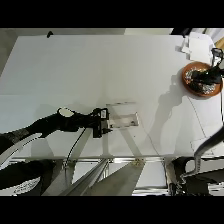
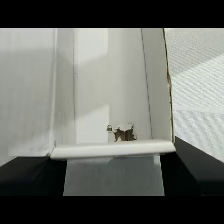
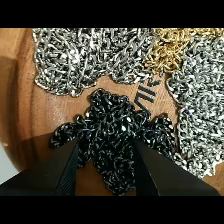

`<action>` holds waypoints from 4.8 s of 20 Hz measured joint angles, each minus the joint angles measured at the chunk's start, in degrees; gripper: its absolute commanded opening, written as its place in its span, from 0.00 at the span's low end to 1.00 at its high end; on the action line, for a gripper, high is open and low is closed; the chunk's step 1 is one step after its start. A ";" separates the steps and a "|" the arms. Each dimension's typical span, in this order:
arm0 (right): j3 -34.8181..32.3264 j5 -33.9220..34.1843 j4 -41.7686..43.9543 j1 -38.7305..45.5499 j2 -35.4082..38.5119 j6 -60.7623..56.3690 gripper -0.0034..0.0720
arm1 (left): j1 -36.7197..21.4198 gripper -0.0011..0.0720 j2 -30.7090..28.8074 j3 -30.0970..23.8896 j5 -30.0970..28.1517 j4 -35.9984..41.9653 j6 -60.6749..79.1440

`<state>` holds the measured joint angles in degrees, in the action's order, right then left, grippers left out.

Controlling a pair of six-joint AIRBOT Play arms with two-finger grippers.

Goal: Fold the box and place the chain.

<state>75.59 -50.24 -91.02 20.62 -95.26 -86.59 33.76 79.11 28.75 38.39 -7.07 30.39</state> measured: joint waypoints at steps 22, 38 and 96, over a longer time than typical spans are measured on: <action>0.15 -6.40 5.27 0.22 18.29 10.23 0.06 | 0.00 0.16 0.00 0.00 0.02 0.00 0.00; 0.17 -28.83 28.06 -13.84 43.87 20.94 0.06 | 0.00 0.16 0.00 0.00 0.00 0.00 0.00; -39.23 11.19 42.18 -57.51 32.33 34.56 0.43 | 0.00 0.16 0.00 0.00 0.00 0.00 0.00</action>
<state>36.36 -39.05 -48.84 -36.88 -62.94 -52.03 33.76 79.11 28.75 38.39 -7.07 30.39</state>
